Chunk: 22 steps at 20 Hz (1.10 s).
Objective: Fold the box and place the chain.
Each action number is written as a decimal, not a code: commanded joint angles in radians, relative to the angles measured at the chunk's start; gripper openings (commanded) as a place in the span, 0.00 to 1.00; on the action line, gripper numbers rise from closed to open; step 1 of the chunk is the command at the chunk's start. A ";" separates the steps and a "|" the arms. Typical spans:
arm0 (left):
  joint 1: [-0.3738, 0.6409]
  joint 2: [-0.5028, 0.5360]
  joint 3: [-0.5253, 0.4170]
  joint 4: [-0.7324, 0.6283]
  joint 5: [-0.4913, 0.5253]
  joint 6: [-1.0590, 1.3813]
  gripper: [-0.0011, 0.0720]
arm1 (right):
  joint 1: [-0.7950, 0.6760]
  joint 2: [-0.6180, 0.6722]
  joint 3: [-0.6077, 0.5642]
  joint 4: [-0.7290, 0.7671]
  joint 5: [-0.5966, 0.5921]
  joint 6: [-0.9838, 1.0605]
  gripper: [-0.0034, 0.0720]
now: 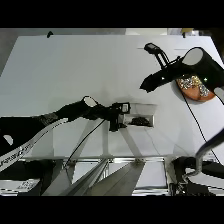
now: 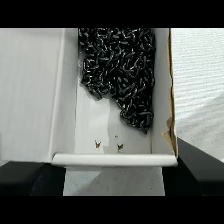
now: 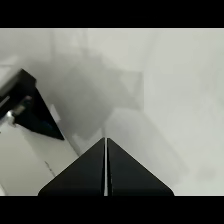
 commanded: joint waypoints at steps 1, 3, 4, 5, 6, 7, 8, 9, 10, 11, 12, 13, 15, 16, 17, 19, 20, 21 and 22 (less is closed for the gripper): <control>0.000 0.000 0.000 0.000 0.000 0.000 0.47 | 0.002 -0.075 0.007 -0.028 0.075 -0.069 0.06; 0.000 0.000 0.000 0.000 0.000 0.000 0.47 | 0.017 -0.084 0.007 -0.026 0.112 -0.074 0.07; 0.000 0.000 0.000 0.000 0.000 0.000 0.47 | 0.026 -0.084 0.006 -0.025 0.131 -0.082 0.07; 0.000 0.000 0.000 0.000 0.000 0.000 0.47 | 0.027 -0.082 -0.003 -0.003 0.153 -0.102 0.07; 0.000 0.000 0.000 0.000 0.000 0.000 0.47 | 0.019 -0.077 -0.025 0.039 0.174 -0.122 0.07; 0.000 0.000 0.000 0.000 0.000 0.000 0.47 | 0.011 -0.060 -0.068 0.092 0.175 -0.151 0.07; 0.000 0.000 0.000 0.000 0.000 0.000 0.47 | 0.011 -0.032 -0.125 0.126 0.163 -0.202 0.07; 0.000 0.000 0.000 0.000 0.000 0.000 0.47 | 0.014 0.000 -0.182 0.136 0.143 -0.241 0.07; 0.000 0.000 0.000 0.000 0.000 0.000 0.47 | 0.016 0.039 -0.240 0.132 0.119 -0.278 0.07; 0.000 0.000 0.000 0.000 0.001 0.000 0.47 | 0.017 0.077 -0.284 0.130 0.094 -0.305 0.07; 0.000 0.000 0.000 0.000 0.000 0.000 0.47 | 0.017 0.120 -0.321 0.130 0.068 -0.325 0.07; 0.000 0.000 0.000 0.000 0.000 0.000 0.47 | 0.018 0.161 -0.347 0.130 0.047 -0.340 0.07; 0.000 0.000 0.000 0.000 0.000 0.000 0.47 | 0.018 0.248 -0.385 0.134 0.024 -0.377 0.07; 0.000 0.000 0.000 0.000 0.000 0.000 0.47 | 0.018 0.286 -0.399 0.132 0.025 -0.406 0.07; 0.000 0.000 0.000 0.000 0.000 0.000 0.47 | 0.018 0.318 -0.409 0.128 0.026 -0.428 0.07; 0.000 0.000 0.000 0.000 0.001 0.000 0.47 | 0.018 0.354 -0.425 0.105 0.024 -0.442 0.16; 0.000 0.000 0.000 0.000 0.000 0.000 0.47 | 0.018 0.360 -0.428 0.091 0.025 -0.439 0.22; 0.000 0.000 0.000 0.000 0.000 0.000 0.47 | 0.018 0.362 -0.428 0.081 0.028 -0.438 0.26; 0.000 0.000 0.000 0.000 0.000 0.000 0.47 | 0.018 0.362 -0.428 0.080 0.031 -0.435 0.31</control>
